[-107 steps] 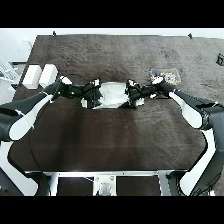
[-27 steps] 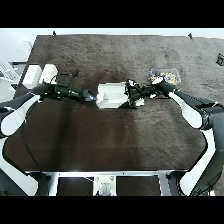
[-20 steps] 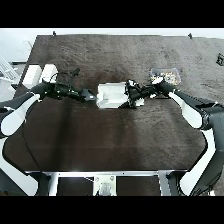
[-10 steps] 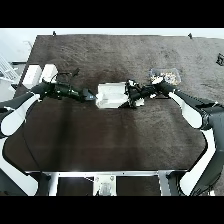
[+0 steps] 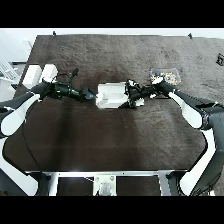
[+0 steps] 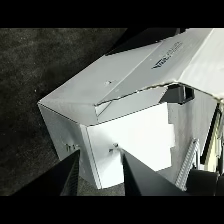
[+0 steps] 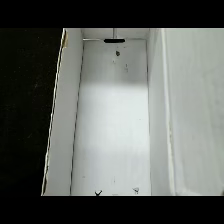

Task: Fold the box and place the chain.

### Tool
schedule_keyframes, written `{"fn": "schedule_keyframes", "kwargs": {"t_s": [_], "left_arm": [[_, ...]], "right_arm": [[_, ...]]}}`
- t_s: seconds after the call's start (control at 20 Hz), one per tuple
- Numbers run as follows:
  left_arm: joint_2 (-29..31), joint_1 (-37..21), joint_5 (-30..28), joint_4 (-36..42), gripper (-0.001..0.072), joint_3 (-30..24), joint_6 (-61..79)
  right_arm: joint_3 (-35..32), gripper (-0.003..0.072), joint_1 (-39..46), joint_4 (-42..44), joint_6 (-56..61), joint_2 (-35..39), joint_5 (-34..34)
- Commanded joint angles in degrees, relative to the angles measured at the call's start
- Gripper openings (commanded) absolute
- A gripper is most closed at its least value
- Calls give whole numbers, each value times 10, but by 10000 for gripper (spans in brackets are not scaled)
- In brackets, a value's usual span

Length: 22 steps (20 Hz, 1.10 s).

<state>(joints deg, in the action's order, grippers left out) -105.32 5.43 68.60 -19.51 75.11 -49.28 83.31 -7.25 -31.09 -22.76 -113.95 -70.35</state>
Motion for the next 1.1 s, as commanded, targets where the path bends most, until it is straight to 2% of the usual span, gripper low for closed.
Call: {"fn": "schedule_keyframes", "kwargs": {"t_s": [0.0, 0.55, 0.8, 1.05], "left_arm": [[0, 0, 0, 2, 325, 1, -9], [9, 30, -25, -14, 324, 1, -113], [16, 50, -50, -69, 324, 6, -157], [16, 72, -52, -137, 324, 48, -226]], "right_arm": [[0, 592, 0, 0, 0, 0, 0], [0, 591, 0, 0, 0, 0, 0], [0, 591, 0, 0, 0, 0, 0], [0, 592, 0, 0, 0, 0, 0]]}}
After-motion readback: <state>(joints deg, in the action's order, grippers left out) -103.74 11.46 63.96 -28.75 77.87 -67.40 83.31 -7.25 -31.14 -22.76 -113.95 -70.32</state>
